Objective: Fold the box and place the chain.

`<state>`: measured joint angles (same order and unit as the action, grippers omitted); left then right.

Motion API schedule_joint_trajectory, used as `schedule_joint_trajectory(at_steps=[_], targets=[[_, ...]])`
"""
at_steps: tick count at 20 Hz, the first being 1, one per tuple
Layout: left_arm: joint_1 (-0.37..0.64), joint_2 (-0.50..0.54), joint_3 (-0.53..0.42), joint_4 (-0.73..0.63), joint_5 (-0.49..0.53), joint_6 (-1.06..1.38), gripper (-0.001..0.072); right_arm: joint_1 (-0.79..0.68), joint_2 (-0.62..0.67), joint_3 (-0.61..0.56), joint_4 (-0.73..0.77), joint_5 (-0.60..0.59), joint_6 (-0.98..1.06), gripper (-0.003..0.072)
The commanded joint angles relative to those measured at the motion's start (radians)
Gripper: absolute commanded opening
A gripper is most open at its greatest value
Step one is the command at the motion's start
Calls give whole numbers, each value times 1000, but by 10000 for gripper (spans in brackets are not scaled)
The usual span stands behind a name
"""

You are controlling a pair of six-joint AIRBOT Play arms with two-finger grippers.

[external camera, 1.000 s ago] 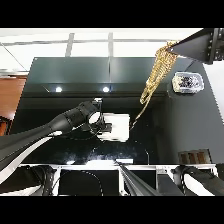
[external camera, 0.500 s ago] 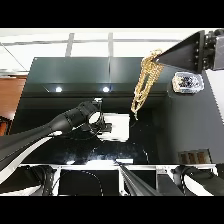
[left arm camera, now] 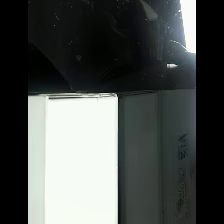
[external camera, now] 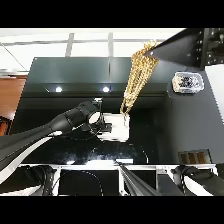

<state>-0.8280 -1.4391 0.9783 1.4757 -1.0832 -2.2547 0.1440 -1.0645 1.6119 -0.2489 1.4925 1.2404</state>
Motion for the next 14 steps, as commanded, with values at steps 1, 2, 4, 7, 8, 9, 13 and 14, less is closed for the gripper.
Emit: schedule_joint_trajectory(at_steps=[1,2,4,7,8,9,13,14], targets=[[1,0,0,0,1,0,28,1,0,0,68,-42,1,3],[1,0,0,0,1,0,28,1,0,0,68,-45,1,3],[1,0,0,0,1,0,28,2,0,0,45,-41,1,3],[1,0,0,0,0,0,28,30,0,-1,-78,-12,18,3],[1,0,0,0,0,0,28,57,0,-5,-129,-10,26,3],[1,0,0,0,0,0,28,83,0,-11,-178,-3,29,3],[1,0,0,0,0,0,28,105,0,-66,-318,20,58,3],[1,0,0,0,0,0,28,105,0,-81,-333,25,62,3]])
